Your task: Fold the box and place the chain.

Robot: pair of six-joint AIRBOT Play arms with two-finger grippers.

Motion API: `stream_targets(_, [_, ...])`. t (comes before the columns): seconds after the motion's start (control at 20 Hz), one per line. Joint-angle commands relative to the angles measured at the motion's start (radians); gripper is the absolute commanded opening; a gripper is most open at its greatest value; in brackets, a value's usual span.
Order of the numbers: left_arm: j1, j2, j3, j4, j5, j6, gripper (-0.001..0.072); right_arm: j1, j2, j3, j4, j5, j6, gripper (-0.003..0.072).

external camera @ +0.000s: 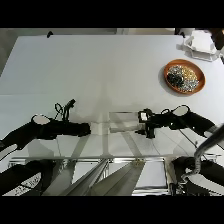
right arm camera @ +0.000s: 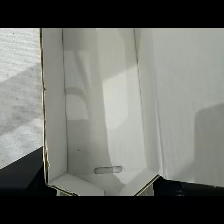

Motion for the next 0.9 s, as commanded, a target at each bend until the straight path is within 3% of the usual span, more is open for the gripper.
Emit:
stream_targets(0.0, [-0.071,-0.029,0.000,-0.129,0.034,0.071,0.0003,0.000,0.000,0.000,0.000,0.000,0.000,0.0416])
stream_targets(0.3, [-0.120,-0.039,0.002,-0.147,0.086,0.070,0.0004,0.000,0.000,0.000,0.000,0.000,0.000,0.0416])
stream_targets(0.5, [-0.127,-0.014,0.055,-0.143,0.071,0.071,0.0012,0.000,0.000,0.000,0.000,0.000,0.000,0.0416])
stream_targets(0.55, [-0.127,-0.003,0.072,-0.140,0.067,0.071,0.0030,0.000,0.000,0.000,0.000,0.000,0.000,0.0416])
stream_targets(0.65, [-0.127,0.009,0.099,-0.138,0.052,0.071,0.0182,0.000,0.000,0.000,0.000,0.000,0.000,0.0416])
stream_targets(0.7, [-0.127,0.009,0.109,-0.133,0.039,0.070,0.0221,0.000,0.000,0.000,0.000,0.000,0.000,0.0416])
stream_targets(0.85, [-0.127,0.009,0.114,-0.126,0.020,0.069,0.0224,0.000,0.000,0.000,0.000,0.000,0.000,0.0416])
